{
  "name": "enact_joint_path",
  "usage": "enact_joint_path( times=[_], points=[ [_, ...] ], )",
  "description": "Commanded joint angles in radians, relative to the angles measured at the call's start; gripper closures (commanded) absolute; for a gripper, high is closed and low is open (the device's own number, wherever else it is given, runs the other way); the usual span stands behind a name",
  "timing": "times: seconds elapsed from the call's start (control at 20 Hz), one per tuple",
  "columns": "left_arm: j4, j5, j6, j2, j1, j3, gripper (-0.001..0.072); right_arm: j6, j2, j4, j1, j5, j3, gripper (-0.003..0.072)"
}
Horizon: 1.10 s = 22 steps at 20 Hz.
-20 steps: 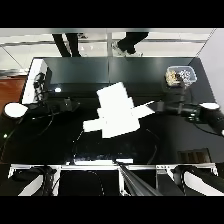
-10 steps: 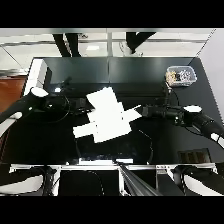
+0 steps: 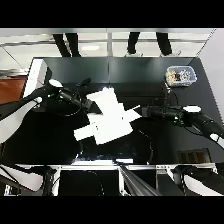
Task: Fold the box and place the chain.
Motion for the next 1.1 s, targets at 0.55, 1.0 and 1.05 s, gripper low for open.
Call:
enact_joint_path(
  times=[0.55, 1.0, 1.05],
  points=[
    [0.168, -0.142, 0.047, 0.006, -0.048, 0.135, 0.069, 0.269, 0.08, -0.634, -0.234, 0.465, 0.244, -0.0018],
    [0.171, 0.452, 0.478, 0.483, -0.128, -0.284, 0.0688, 0.055, 0.137, -0.824, -0.175, 0.349, 0.278, -0.0019],
    [0.179, 0.467, 0.575, 0.479, -0.132, -0.284, 0.0688, 0.002, 0.136, -0.824, -0.146, 0.302, 0.265, -0.0018]
  ],
)
